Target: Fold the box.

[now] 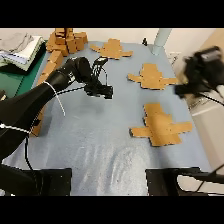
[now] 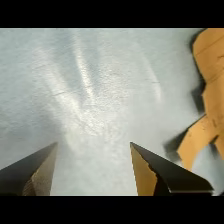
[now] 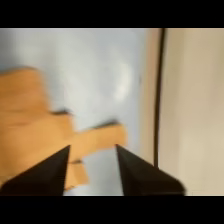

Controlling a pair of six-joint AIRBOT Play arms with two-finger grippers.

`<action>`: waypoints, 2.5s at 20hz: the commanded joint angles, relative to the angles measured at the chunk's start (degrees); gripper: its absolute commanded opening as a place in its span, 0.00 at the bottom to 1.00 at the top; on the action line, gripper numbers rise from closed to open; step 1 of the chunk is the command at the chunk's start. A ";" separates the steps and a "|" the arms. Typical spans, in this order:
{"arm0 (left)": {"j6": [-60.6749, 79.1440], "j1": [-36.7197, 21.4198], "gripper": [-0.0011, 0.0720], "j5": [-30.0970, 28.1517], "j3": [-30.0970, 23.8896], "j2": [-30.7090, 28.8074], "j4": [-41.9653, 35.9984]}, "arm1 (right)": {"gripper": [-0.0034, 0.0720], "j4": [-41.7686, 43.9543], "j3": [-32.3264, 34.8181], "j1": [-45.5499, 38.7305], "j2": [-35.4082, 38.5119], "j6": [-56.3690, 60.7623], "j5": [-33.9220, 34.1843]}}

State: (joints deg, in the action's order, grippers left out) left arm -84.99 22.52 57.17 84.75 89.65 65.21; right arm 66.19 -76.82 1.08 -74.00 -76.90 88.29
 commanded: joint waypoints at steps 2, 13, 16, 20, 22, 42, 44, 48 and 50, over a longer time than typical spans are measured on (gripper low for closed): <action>3.17 0.00 0.98 1.14 0.07 0.00 -8.87 | 0.74 5.49 10.75 -21.05 4.26 -14.99 0.31; 7.65 0.00 0.98 7.48 0.07 0.00 -17.70 | 0.73 35.87 11.30 -37.86 -12.39 -45.53 -7.17; 7.65 0.00 0.98 7.34 0.07 0.00 -18.49 | 0.71 36.00 11.30 -37.86 -13.90 -46.97 -7.48; 7.67 0.00 0.98 6.16 0.07 0.00 -21.99 | 0.34 47.84 11.30 -37.75 -14.19 -51.12 -2.27; 9.86 0.00 0.98 6.29 0.07 0.00 -21.97 | 0.22 52.33 11.32 -36.41 -14.01 -50.31 1.40; 23.69 -3.69 0.03 9.64 -21.97 -16.41 -21.51 | 0.44 58.10 44.78 -1.75 16.20 -22.01 -24.65; 23.71 -3.69 0.03 8.96 -24.44 -18.21 -21.49 | 0.46 54.10 44.74 -1.79 15.78 -20.13 -24.90; 23.69 -3.69 0.03 7.96 -24.83 -18.34 -21.49 | 0.44 57.09 44.74 -1.70 12.09 -24.81 -24.39; 23.43 -3.67 0.03 7.32 -24.81 -18.32 -21.55 | 0.44 63.49 44.52 -1.64 8.68 -32.26 -23.37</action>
State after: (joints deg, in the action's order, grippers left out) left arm -61.49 18.85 65.56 60.73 71.88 43.68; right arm 124.25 -32.36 -0.71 -62.26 -102.08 63.79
